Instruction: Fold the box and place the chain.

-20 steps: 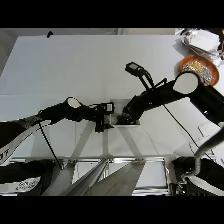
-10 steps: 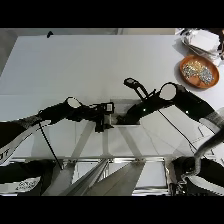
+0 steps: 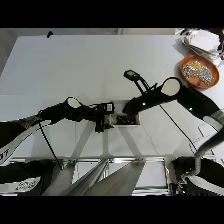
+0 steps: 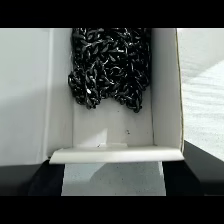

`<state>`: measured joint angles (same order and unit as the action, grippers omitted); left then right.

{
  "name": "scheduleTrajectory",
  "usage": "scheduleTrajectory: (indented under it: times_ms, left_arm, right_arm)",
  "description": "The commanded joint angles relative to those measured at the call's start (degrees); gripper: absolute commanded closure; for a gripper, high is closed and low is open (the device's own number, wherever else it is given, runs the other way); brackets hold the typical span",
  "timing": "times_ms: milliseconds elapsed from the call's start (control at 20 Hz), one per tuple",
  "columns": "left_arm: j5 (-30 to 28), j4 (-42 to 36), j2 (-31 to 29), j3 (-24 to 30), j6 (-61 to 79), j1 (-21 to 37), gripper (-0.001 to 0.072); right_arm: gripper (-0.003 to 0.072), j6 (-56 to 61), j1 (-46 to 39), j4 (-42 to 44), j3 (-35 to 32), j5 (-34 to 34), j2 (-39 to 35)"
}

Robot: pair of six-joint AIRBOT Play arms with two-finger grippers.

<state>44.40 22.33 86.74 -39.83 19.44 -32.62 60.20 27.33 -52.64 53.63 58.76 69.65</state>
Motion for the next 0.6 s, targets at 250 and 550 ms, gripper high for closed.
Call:
scheduleTrajectory:
  times_ms: [250,550]
  left_arm:
    - [0.0,0.0,0.0,0.0,0.0,0.0,0.0499]
    - [0.0,0.0,0.0,0.0,0.0,0.0,0.0499]
  right_arm:
    - [0.0675,-2.1,-3.0,-7.5,9.5,-4.9,-2.8]
    - [0.0676,-8.4,-4.9,-6.8,9.5,2.0,1.0]
